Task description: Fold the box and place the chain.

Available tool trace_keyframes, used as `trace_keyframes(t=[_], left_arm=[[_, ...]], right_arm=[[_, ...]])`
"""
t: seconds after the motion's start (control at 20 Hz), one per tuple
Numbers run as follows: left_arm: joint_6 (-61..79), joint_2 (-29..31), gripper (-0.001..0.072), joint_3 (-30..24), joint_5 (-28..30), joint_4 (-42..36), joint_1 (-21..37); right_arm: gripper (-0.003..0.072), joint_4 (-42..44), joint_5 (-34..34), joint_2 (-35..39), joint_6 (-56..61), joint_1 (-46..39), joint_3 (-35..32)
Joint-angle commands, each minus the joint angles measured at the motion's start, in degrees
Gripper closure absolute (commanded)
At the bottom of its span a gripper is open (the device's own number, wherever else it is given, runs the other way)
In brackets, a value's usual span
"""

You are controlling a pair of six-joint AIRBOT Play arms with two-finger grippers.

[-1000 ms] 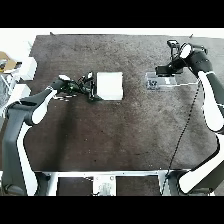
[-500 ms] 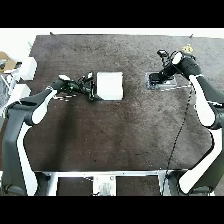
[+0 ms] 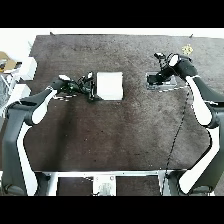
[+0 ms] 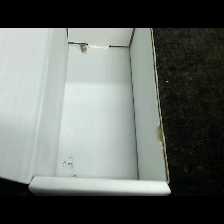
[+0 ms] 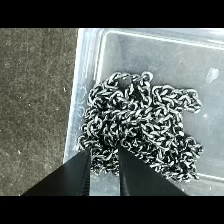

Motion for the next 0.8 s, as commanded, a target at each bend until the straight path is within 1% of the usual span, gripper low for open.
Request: trace_keyframes(t=[0.0,0.3,0.35,0.4,0.55,0.6,0.75], left_arm=[[0.02,-0.02,0.0366,0.0,0.0,0.0,0.04],[0.02,-0.02,0.0367,0.0,-0.02,0.0,0.04],[0.02,-0.02,0.0367,0.0,0.0,0.0,0.04],[0.02,-0.02,0.0367,0.0,0.0,0.0,0.04],[0.02,-0.02,0.0366,0.0,-0.02,0.0,0.04],[0.02,-0.02,0.0367,0.0,0.0,0.0,0.04],[0.04,-0.02,0.0367,0.0,0.0,0.0,0.04]], right_arm=[[0.0482,0.17,-0.92,-0.22,0.04,0.07,-0.02],[0.0484,0.17,-1.27,-0.94,0.31,0.07,-0.02],[0.0552,0.2,-1.84,-0.92,0.31,0.07,-0.02],[0.06,0.2,-2.16,-0.92,0.31,0.07,0.0],[0.06,0.17,-2.23,-0.5,0.33,0.07,0.11],[0.0675,0.17,-2.32,0.17,0.31,0.07,0.11],[0.0682,-0.46,-2.89,2.71,0.28,0.07,0.11]])
